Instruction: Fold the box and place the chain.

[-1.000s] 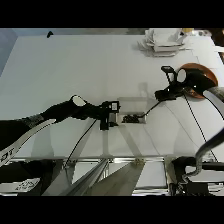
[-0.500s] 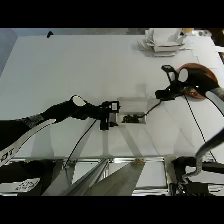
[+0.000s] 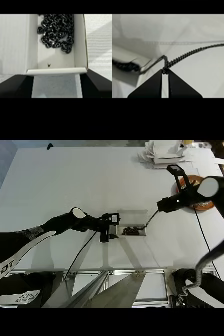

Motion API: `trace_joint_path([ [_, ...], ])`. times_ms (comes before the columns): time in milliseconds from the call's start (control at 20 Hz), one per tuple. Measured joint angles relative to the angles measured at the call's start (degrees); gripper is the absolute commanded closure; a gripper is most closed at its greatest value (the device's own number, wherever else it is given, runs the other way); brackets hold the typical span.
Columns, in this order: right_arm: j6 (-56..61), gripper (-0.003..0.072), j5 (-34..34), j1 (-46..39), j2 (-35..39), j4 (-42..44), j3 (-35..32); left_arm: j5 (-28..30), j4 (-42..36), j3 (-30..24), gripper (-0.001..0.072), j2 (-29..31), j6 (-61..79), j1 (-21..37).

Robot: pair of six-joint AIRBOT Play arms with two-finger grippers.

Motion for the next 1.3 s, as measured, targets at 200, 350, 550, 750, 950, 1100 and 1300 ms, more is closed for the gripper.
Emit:
trace_joint_path([
  [200,-0.44,0.067,3.37,5.33,6.75,3.48,-0.15,0.0,0.0,-0.02,0.0505,0.0,0.0,-0.02],
  [350,-0.96,0.067,4.55,8.46,10.08,8.13,-0.15,0.0,0.0,-0.02,0.0505,0.0,-0.02,-0.02],
  [550,-2.62,0.067,3.43,12.35,11.91,13.49,-0.17,0.0,0.0,0.0,0.0505,0.0,-0.02,-0.02],
  [750,-3.23,0.067,-0.81,15.26,11.72,15.45,-0.17,0.02,0.0,0.0,0.0505,0.0,0.0,0.0],
  [950,-3.43,0.0668,-3.32,16.41,8.74,16.11,-0.2,0.02,0.0,0.0,0.0505,0.0,-0.02,-0.02],
  [1100,-3.54,0.0569,-4.11,16.65,5.16,15.69,-0.2,0.02,0.0,-0.02,0.0505,0.0,-0.02,-0.02],
  [1300,-4.5,0.0302,-4.63,16.57,2.03,14.51,0.13,0.02,0.0,-0.02,0.0505,0.0,0.0,-0.02],
])
